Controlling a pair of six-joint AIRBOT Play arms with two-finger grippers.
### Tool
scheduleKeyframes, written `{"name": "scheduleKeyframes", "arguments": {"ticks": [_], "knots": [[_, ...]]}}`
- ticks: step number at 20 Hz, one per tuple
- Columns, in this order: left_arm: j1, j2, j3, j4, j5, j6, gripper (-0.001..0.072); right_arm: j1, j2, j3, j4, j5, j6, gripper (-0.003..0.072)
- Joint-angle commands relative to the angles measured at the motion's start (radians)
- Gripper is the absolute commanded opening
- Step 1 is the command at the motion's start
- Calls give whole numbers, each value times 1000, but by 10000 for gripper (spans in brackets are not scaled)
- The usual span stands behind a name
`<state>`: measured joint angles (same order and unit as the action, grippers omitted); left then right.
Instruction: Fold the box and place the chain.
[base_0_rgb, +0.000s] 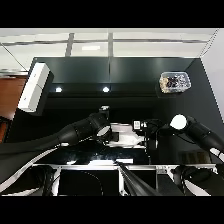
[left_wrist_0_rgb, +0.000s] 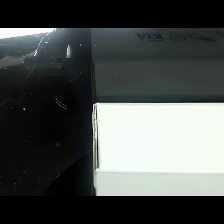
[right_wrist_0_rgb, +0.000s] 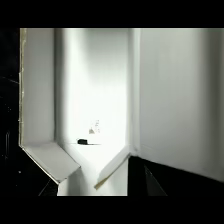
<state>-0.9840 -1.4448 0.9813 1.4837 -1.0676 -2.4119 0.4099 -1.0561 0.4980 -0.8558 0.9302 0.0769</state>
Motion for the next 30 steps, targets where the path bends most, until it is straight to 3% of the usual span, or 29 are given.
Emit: {"name": "scheduleKeyframes", "arguments": {"ticks": [1, 4, 5, 6, 7, 16, 30], "knots": [[1, 0, 1, 1, 2, -1, 30, 12, -5, 1, 7, 44, -10, 625], [1, 0, 1, 0, 3, -1, 30, 12, -5, 1, 10, 38, -10, 602], [1, 0, 1, 0, 2, -1, 30, 12, -5, 1, 11, 39, -5, 416], [0, 0, 1, 0, 3, -1, 30, 12, -5, 1, 14, 41, -2, 280], [1, 0, 1, 0, 4, -1, 30, 12, -5, 1, 24, 47, -1, 251], [0, 0, 1, -3, 12, -1, 30, 12, -6, -6, 198, 6, 65, 245], [0, 0, 1, -8, 17, -1, 28, 50, -6, -50, 280, -87, 65, 246]]}}
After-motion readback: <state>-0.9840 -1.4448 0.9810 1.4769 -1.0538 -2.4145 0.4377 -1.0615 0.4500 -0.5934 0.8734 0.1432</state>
